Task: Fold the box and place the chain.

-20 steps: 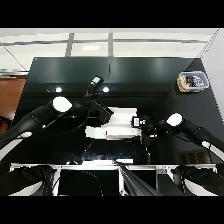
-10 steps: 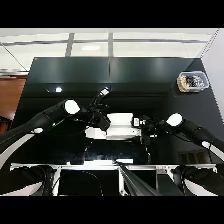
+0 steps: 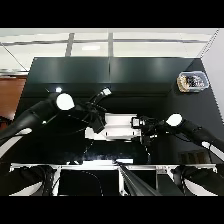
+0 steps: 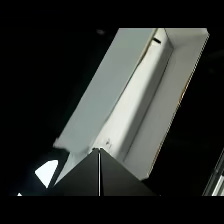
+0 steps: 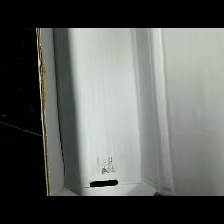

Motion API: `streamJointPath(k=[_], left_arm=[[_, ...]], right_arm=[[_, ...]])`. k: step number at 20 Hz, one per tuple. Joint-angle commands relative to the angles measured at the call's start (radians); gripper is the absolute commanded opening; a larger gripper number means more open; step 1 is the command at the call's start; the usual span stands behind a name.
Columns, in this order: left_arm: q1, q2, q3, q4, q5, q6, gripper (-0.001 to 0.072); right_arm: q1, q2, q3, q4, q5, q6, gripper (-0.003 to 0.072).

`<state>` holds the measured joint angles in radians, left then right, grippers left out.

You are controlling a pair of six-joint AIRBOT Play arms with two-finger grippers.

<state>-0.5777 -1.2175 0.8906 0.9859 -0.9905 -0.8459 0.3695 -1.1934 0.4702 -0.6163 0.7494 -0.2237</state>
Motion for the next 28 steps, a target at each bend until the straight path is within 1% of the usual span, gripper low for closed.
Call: streamJointPath(k=[1,3,4,5,6,7,8,10,12,13,14,16,19,20,21,22,23,24,26,28], left_arm=[[0.053,0.107,-0.021,0.105,-0.170,-0.073,0.0026],[0.103,0.162,-0.091,0.078,-0.150,-0.021,0.0029],[0.117,0.175,-0.132,0.040,-0.119,0.047,0.0059],[0.113,0.175,-0.171,0.011,-0.114,0.187,0.0226],[0.094,0.174,-0.201,0.010,-0.113,0.328,0.0523],[0.076,0.172,-0.224,0.016,-0.082,0.459,0.0645],[0.059,0.168,-0.242,0.019,-0.031,0.547,0.0705],[0.024,0.153,-0.260,0.022,0.118,0.634,0.0709],[0.001,0.130,-0.260,0.023,0.254,0.641,0.0703],[-0.008,0.119,-0.259,0.019,0.290,0.640,0.0689],[-0.018,0.105,-0.256,0.019,0.289,0.640,0.0688],[-0.034,0.075,-0.255,0.019,0.256,0.640,0.0688],[-0.064,0.054,-0.255,0.014,0.223,0.639,0.0684],[-0.074,0.053,-0.255,0.010,0.228,0.639,0.0664],[-0.081,0.053,-0.255,-0.002,0.236,0.639,0.0549],[-0.086,0.053,-0.255,-0.013,0.245,0.638,0.0397],[-0.093,0.053,-0.255,-0.016,0.266,0.637,0.0290],[-0.097,0.053,-0.255,-0.022,0.291,0.637,0.0263],[-0.098,0.053,-0.255,-0.043,0.318,0.633,0.0263],[-0.098,0.053,-0.255,-0.085,0.314,0.630,0.0263]], right_arm=[[0.000,-0.001,0.000,0.000,-0.002,-0.001,0.0170],[0.000,-0.001,0.000,0.000,-0.002,-0.001,0.0170],[0.000,-0.001,0.000,0.000,-0.002,-0.001,0.0170],[0.000,-0.001,0.000,0.000,-0.002,-0.001,0.0170],[0.000,-0.001,0.000,0.000,-0.002,-0.001,0.0170],[0.000,-0.001,0.000,0.000,-0.002,-0.001,0.0170],[0.000,-0.001,0.000,0.000,-0.002,-0.001,0.0170],[0.000,-0.001,0.000,0.000,-0.002,-0.001,0.0170],[0.000,-0.001,0.000,0.000,-0.002,-0.001,0.0170],[0.000,-0.001,0.000,0.000,-0.002,-0.001,0.0170],[0.000,-0.001,0.000,0.000,-0.002,-0.001,0.0170],[0.000,-0.001,0.000,0.000,-0.002,-0.001,0.0170],[0.000,-0.001,0.000,0.000,-0.002,-0.001,0.0170],[0.000,-0.001,0.000,0.000,-0.002,-0.001,0.0170],[0.000,-0.001,0.000,0.000,-0.002,-0.001,0.0170],[0.000,-0.001,0.000,0.000,-0.002,-0.001,0.0170],[0.000,-0.001,0.000,0.000,-0.002,0.000,0.0170],[0.000,-0.001,0.000,0.000,-0.002,-0.001,0.0170],[0.000,-0.001,0.000,0.000,-0.002,0.000,0.0170],[0.000,-0.001,0.000,0.001,-0.002,-0.001,0.0170]])
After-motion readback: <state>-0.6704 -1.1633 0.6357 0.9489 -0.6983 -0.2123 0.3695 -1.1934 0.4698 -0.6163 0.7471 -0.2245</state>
